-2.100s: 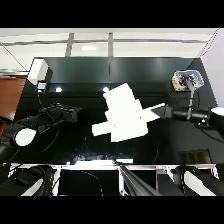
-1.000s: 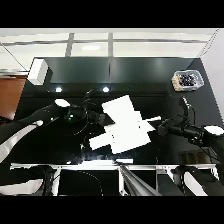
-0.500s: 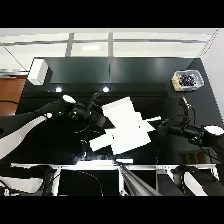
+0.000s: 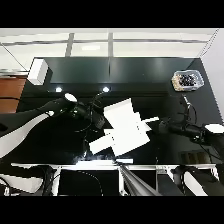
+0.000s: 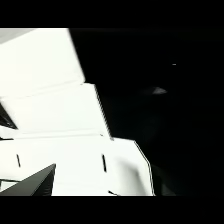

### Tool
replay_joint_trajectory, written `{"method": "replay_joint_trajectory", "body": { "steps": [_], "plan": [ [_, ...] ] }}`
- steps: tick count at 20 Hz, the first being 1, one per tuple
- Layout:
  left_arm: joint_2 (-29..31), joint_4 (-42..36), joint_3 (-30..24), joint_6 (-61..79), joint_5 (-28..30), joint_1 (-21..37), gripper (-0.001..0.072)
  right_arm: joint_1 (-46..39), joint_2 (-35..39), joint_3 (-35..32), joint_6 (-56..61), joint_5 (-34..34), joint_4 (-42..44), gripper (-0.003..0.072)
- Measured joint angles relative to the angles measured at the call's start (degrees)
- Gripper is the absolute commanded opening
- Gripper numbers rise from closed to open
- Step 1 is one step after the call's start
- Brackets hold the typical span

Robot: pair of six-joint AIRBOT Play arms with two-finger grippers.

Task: Fold the box and place the chain.

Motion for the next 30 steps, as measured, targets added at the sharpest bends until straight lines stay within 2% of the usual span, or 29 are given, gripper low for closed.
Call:
{"method": "replay_joint_trajectory", "body": {
  "steps": [5, 8, 12, 15, 18, 23, 30],
  "plan": [
    [4.76, 9.25, 2.10, -2.19, 2.01, -0.70, 0.0019, -2.25, -0.02, 10.91, 8.83, 0.57, -15.93, 0.0670],
    [10.64, 14.80, 1.20, -1.09, 7.74, -3.69, 0.0024, -2.67, -0.02, 16.26, 10.54, -0.72, -24.02, 0.0670],
    [15.13, 19.67, -1.01, 11.19, 14.95, -8.24, 0.0023, -2.73, -0.04, 18.86, 11.37, -3.80, -28.33, 0.0669],
    [15.63, 23.06, -1.62, 18.64, 18.29, -9.86, 0.0023, -2.56, -0.02, 19.45, 8.92, -6.03, -29.44, 0.0670],
    [15.06, 24.52, -1.88, 22.01, 20.79, -10.32, 0.0024, -1.01, -0.48, 19.63, -0.17, -5.90, -29.51, 0.0669],
    [13.25, 23.85, -2.54, 23.96, 23.06, -10.54, 0.0024, 3.37, -2.54, 16.92, -14.49, -4.46, -22.47, 0.0670],
    [12.72, 21.59, -4.24, 24.39, 23.71, -9.66, 0.0024, 10.71, -3.69, 11.78, -19.26, -0.33, -18.62, 0.0670]
  ]
}}
